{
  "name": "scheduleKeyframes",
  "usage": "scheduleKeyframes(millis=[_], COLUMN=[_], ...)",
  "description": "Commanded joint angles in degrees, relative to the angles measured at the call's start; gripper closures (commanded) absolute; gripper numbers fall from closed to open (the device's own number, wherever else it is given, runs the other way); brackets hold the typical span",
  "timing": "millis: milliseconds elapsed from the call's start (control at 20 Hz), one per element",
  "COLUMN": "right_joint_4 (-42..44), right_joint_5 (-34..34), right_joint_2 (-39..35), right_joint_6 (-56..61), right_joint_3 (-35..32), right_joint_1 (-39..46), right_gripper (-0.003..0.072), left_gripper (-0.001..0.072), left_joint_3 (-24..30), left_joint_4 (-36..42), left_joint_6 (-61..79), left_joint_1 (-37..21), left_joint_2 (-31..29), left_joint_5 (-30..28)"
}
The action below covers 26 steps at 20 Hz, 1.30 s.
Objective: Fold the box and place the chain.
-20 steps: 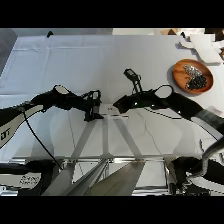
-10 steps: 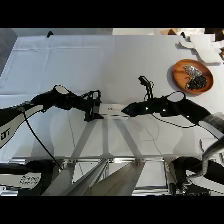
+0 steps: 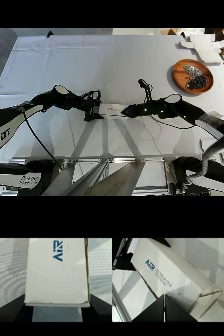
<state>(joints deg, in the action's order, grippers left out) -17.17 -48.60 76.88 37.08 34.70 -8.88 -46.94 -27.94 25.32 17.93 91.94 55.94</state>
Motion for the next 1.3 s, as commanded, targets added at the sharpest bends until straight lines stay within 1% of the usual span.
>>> scheduleKeyframes(millis=[0,100,200,350,450,550,650,800,900,1050,1150,1250], right_joint_4=[0.8,1.6,1.6,1.1,0.0,-3.6,-9.6,-22.8,-34.5,-47.4,-54.9,-60.0], right_joint_5=[-4.4,-8.3,-11.0,-15.3,-18.4,-19.5,-19.3,-17.0,-13.4,-6.5,-1.7,0.8], right_joint_2=[-0.7,-2.9,-6.6,-12.8,-16.2,-18.9,-20.5,-20.8,-20.8,-20.8,-20.7,-20.3], right_joint_6=[0.0,0.0,0.7,2.2,2.2,2.2,2.3,9.3,16.0,24.3,27.9,29.1], right_joint_3=[0.9,2.9,5.3,8.0,8.6,8.6,8.6,8.6,8.6,8.6,8.6,8.5], right_joint_1=[1.2,3.5,7.0,14.7,20.7,26.1,30.3,33.9,34.2,34.2,34.2,34.2], right_gripper=[0.0677,0.0677,0.0677,0.0675,0.0675,0.0675,0.0675,0.0675,0.0675,0.0675,0.0676,0.0675], left_gripper=[0.0308,0.0308,0.0308,0.0308,0.0308,0.0308,0.0308,0.0308,0.0308,0.0308,0.0308,0.0308], left_joint_3=[0.0,0.0,0.0,0.0,0.0,0.0,0.0,0.0,0.0,0.0,0.0,0.0], left_joint_4=[0.0,0.0,0.0,0.0,0.0,0.0,0.0,0.0,0.0,0.0,0.0,0.0], left_joint_6=[0.0,0.0,0.0,0.0,0.0,0.0,0.0,0.0,0.0,0.0,0.0,0.0], left_joint_1=[0.0,0.0,0.0,0.0,0.0,0.0,0.0,0.0,0.0,0.0,0.0,0.0], left_joint_2=[0.0,0.0,0.0,0.0,0.0,0.0,0.0,0.0,0.0,0.0,0.0,0.0], left_joint_5=[0.0,0.0,0.0,0.0,0.0,0.0,0.0,0.0,0.0,0.0,0.0,0.0])
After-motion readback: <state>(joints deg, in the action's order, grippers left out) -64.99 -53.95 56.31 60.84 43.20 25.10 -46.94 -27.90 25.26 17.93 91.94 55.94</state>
